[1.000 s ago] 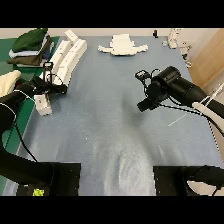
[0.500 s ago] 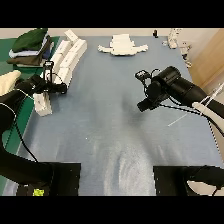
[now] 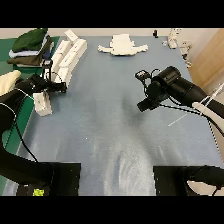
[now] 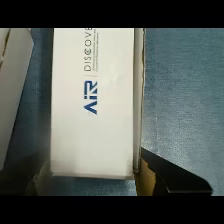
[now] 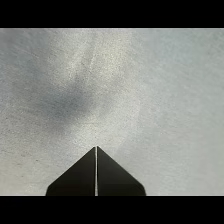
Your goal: Fold the box.
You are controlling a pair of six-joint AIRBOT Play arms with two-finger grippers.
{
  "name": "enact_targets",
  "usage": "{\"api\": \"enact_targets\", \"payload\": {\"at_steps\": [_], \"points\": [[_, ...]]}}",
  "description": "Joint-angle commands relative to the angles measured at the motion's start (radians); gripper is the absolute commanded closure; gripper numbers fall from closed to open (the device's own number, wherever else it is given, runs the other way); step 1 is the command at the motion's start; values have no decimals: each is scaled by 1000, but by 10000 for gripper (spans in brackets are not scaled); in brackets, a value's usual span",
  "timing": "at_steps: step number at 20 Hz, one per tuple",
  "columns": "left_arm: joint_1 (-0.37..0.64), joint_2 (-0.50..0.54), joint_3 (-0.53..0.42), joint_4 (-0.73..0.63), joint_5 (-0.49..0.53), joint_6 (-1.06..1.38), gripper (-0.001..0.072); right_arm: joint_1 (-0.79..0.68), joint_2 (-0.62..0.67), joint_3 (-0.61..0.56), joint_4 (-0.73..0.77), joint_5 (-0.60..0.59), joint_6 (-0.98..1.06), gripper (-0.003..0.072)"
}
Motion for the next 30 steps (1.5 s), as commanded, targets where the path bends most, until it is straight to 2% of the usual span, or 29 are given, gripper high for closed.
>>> {"api": "enact_targets", "payload": {"at_steps": [1, 7, 13, 21, 22, 23, 24, 27, 30], "points": [[0, 1, 1, 0, 9, -1, 13, 0, 0, 1, 0, 0, 0, 668], [1, 1, 4, 1, -15, -1, 13, 0, 0, 1, 0, 0, 0, 668], [47, 69, 61, 77, -255, -10, 13, 0, 0, 1, 0, 0, 0, 668], [67, 315, 82, 82, -554, -12, 16, 0, 0, 1, 0, 0, 0, 668], [67, 347, 82, 80, -605, -20, 115, 0, 0, 1, 0, 0, 0, 667], [67, 375, 82, 78, -665, -23, 378, 0, 0, 1, 0, 0, 0, 667], [67, 404, 82, 76, -737, -32, 682, 0, 0, 1, 0, 0, 0, 668], [60, 459, 80, 65, -879, -93, 699, 0, 0, 1, 0, 0, 0, 668], [11, 535, 46, 67, -887, -156, 704, 0, 0, 1, 0, 0, 0, 668]]}}
